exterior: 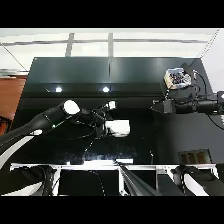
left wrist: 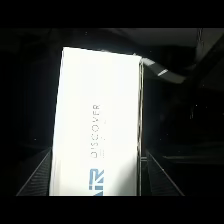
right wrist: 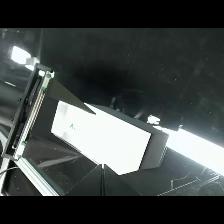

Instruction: Fold the box and place the chain.

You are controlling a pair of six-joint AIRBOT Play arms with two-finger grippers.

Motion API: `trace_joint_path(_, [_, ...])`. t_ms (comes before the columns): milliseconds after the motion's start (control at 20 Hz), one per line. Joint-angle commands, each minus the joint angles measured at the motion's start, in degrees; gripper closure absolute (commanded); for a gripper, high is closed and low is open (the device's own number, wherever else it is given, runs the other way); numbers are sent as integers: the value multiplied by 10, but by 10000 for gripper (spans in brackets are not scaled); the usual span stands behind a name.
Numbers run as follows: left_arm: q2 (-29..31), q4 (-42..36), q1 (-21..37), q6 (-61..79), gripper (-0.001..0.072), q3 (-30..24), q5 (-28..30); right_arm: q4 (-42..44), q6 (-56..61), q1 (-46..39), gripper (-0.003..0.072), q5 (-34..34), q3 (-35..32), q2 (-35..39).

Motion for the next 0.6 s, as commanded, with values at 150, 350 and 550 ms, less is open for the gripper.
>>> trace_joint_path(150, [-2, 10, -12, -1, -3, 0, 6, 0, 0, 0, 672, -7, 0, 1])
trace_joint_path(350, [-3, 51, -52, -2, -3, 0, 55, 0, 0, 0, 672, -7, 0, 1])
trace_joint_path(550, [-29, 142, -93, -132, -3, 1, 135, 0, 0, 0, 672, -8, 0, 1])
